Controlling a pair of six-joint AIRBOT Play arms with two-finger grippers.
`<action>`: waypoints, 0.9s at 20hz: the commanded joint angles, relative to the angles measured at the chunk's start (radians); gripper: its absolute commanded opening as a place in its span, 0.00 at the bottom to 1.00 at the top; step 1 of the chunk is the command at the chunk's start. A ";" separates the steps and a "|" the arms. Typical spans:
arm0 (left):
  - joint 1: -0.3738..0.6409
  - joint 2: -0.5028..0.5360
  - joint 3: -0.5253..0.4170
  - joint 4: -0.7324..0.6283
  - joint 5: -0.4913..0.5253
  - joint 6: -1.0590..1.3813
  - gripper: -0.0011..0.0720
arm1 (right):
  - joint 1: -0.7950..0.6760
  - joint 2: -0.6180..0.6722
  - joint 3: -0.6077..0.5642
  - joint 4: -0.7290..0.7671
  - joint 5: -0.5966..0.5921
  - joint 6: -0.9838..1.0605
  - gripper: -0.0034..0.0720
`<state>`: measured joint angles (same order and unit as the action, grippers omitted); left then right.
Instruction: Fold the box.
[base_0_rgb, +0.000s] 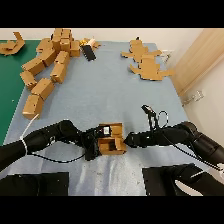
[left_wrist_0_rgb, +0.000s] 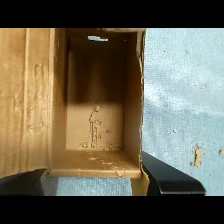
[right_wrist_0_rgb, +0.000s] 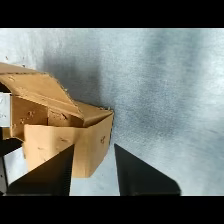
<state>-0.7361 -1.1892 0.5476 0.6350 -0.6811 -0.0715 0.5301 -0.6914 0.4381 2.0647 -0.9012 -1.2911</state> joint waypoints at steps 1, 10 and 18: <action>0.001 0.000 0.000 0.000 0.000 0.000 0.73 | 0.009 0.004 0.003 0.019 -0.005 0.001 0.60; 0.001 0.000 0.000 0.000 0.000 0.000 0.73 | 0.145 -0.221 0.120 -0.129 -0.021 0.119 0.60; 0.001 0.000 0.000 0.000 0.000 0.000 0.73 | 0.270 -0.345 0.282 -0.359 -0.162 0.365 0.60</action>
<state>-0.7361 -1.1896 0.5476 0.6350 -0.6811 -0.0715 0.7574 -0.9943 0.6769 1.7638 -1.0317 -1.0134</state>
